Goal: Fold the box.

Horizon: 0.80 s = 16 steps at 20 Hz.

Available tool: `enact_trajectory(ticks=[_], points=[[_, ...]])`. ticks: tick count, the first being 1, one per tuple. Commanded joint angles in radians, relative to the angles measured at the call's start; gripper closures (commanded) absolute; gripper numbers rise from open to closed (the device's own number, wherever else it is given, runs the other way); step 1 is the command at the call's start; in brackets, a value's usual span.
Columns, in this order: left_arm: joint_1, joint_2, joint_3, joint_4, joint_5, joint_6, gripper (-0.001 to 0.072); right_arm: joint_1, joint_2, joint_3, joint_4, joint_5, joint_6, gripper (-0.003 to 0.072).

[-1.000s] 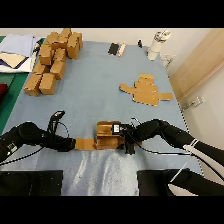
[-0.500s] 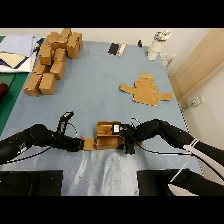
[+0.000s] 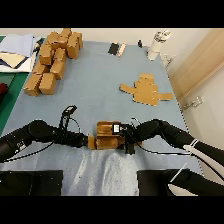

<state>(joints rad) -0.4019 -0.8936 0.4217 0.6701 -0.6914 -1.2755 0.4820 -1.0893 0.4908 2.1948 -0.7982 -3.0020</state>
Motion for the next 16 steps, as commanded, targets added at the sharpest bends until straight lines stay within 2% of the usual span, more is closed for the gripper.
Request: enact_trajectory(ticks=[1,2,3,7,10,13,16], points=[[-0.039,0.002,0.021,-0.006,-0.021,-0.007,0.0625,0.0,0.0,0.0,0.0,0.0,0.0,0.0214],[-0.049,0.002,0.021,-0.005,-0.014,-0.007,0.0349,0.0,0.0,0.0,0.0,0.0,0.0,0.0214],[-0.049,0.002,0.024,-0.004,-0.014,-0.007,0.0243,0.0,0.0,0.0,0.0,0.0,0.0,0.0214],[-0.027,0.002,0.026,0.0,-0.026,-0.026,0.0241,0.0,0.0,0.0,0.0,0.0,0.0,0.0214],[-0.035,0.002,0.029,-0.061,-0.021,-0.01,0.0239,0.0,0.0,0.0,0.0,0.0,0.0,0.0214],[-0.052,0.002,0.031,-0.151,0.007,0.041,0.0239,0.0,0.0,0.0,0.0,0.0,0.0,0.0214],[-0.06,0.002,0.03,-0.167,0.054,0.044,0.0239,0.0,0.0,0.0,0.0,0.0,0.0,0.0214]])
